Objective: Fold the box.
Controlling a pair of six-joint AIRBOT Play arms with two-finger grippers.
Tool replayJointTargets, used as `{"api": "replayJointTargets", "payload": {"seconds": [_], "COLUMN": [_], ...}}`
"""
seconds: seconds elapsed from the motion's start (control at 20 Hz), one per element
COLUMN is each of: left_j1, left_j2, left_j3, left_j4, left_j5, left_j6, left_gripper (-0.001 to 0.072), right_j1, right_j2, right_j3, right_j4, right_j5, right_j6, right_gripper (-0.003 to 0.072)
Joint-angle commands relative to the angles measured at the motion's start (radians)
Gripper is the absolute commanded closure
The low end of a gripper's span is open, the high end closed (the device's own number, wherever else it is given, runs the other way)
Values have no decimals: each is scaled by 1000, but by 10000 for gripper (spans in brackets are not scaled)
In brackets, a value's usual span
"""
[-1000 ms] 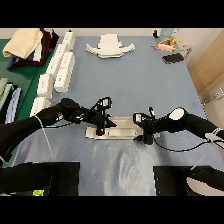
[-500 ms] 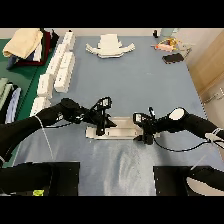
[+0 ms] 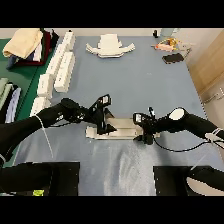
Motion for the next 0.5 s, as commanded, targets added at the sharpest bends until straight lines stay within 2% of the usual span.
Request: {"api": "replayJointTargets", "payload": {"seconds": [0.0,0.1,0.2,0.25,0.3,0.35,0.45], "left_j1": [32,78,131,155,172,179,177], "left_j2": [24,82,174,223,266,304,345], "left_j3": [0,0,0,0,0,0,-4], "left_j4": [59,197,321,372,418,459,465], "left_j5": [-5,-26,-111,-174,-251,-331,-416], "left_j6": [-194,-377,-589,-693,-766,-807,-1059], "left_gripper": [10,9,13,208,568,698,698], "right_j1": [0,0,0,0,0,0,0], "right_j2": [1,1,1,1,1,1,1], "right_j3": [1,1,1,1,1,1,1], "right_j4": [1,0,1,0,1,0,1], "right_j5": [0,0,0,0,0,0,0], "right_j6": [0,0,0,0,0,0,0], "right_gripper": [180,181,180,180,180,180,180]}}
